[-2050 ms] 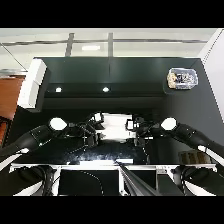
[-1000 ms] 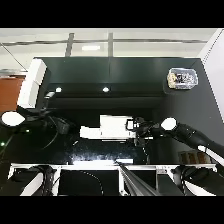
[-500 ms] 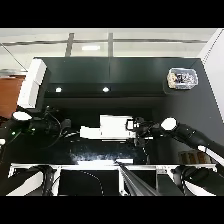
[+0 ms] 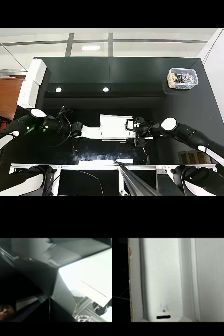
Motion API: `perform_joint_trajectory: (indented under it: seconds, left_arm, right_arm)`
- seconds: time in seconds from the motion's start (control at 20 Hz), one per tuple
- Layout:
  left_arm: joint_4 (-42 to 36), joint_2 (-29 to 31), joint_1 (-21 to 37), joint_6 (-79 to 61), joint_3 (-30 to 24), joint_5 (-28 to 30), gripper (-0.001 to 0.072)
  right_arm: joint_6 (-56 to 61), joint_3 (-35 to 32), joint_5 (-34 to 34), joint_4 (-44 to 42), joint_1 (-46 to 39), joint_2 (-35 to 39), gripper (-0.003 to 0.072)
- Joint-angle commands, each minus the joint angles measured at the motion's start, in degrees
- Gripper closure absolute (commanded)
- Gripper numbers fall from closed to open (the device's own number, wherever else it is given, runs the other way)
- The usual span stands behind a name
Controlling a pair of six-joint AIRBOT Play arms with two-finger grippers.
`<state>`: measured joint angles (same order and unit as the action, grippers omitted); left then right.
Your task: Fold the box and place the chain.
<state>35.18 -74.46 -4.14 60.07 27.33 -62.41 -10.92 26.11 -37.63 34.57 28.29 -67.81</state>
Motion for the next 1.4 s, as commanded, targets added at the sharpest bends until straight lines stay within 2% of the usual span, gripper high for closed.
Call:
perform_joint_trajectory:
  seconds: [0.0,0.05,0.1,0.15,0.2,0.25,0.3,0.35,0.4,0.6,1.15,1.35]
  left_arm:
    - [-0.28,-0.57,-1.75,-1.62,1.88,-2.32,0.0679]
    - [-0.04,-0.52,-1.73,-1.62,2.56,-2.97,0.0676]
    - [0.09,-0.46,-1.75,-1.62,3.28,-3.08,0.062]
    - [0.07,-0.42,-1.77,-1.66,4.07,-3.52,0.0519]
    - [0.11,-0.26,-1.77,-1.77,5.01,-4.37,0.046]
    - [0.11,-0.17,-1.77,-1.79,5.84,-5.27,0.0292]
    - [0.09,-0.17,-1.9,-1.77,6.71,-6.49,0.0162]
    - [0.09,-0.17,-2.05,-1.75,7.43,-7.45,0.0094]
    - [-0.17,-0.17,-2.51,-1.75,8.11,-8.33,0.0065]
    - [-2.01,-0.17,-6.49,-1.6,9.46,-7.93,0.0074]
    - [-1.22,-0.17,-17.99,5.92,9.49,7.63,0.0094]
    - [2.75,-0.17,-20.85,11.63,10.23,10.14,0.0094]
  right_arm:
    - [0.37,0.0,0.46,-0.07,0.02,-0.02,0.0382]
    - [0.37,0.0,0.46,-0.07,0.02,-0.02,0.0382]
    - [0.39,0.0,0.44,-0.07,0.02,-0.02,0.0382]
    - [0.37,-0.02,0.44,-0.07,0.02,-0.02,0.0382]
    - [0.37,0.0,0.44,-0.04,0.02,-0.02,0.0382]
    - [0.37,0.0,0.44,-0.07,0.02,-0.02,0.0382]
    - [0.37,0.0,0.44,-0.04,0.02,-0.02,0.0382]
    - [0.37,0.0,0.44,-0.04,0.02,-0.02,0.0382]
    - [0.37,0.0,0.44,-0.07,0.02,-0.02,0.0382]
    - [0.37,0.0,0.44,-0.07,0.02,-0.02,0.0382]
    - [0.39,0.0,0.44,-0.04,0.02,-0.02,0.0382]
    - [0.39,0.0,0.44,-0.07,0.02,-0.02,0.0382]
